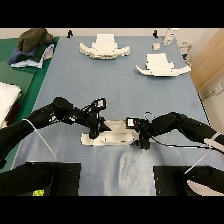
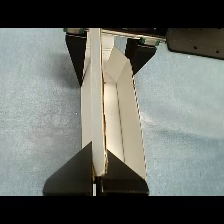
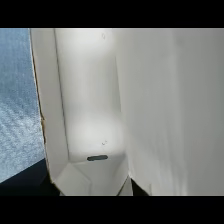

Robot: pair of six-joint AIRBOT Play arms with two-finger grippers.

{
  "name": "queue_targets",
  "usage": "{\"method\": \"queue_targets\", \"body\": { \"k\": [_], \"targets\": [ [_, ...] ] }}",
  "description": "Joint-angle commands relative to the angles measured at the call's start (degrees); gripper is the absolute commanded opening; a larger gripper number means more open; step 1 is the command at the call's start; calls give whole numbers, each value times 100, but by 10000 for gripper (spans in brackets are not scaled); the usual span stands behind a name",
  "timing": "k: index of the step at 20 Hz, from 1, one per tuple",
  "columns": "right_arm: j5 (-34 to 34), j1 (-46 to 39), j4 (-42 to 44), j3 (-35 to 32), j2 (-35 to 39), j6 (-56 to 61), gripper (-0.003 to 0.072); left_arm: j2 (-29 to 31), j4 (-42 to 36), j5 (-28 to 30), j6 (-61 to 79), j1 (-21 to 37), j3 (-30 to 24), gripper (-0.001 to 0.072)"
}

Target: Fold the box.

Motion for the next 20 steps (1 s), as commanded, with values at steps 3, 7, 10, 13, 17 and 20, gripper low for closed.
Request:
{"method": "queue_targets", "body": {
  "k": [3,7,10,13,17,20],
  "targets": [
    [-35,2,-55,-2,-2,4,513,-4,0,2,0,-2,0,15],
    [-35,2,-96,-2,-2,4,513,-4,0,2,0,-2,0,14],
    [-35,2,-111,-2,-4,4,513,-4,0,2,0,-2,0,15],
    [-35,2,-114,-2,-2,4,513,-4,-4,-9,0,-4,0,14],
    [-35,2,-111,-2,-4,4,513,-4,-155,-83,0,-9,0,15],
    [-35,2,-114,-2,-2,4,513,-4,-153,-33,-2,-9,0,16]
  ]
}}
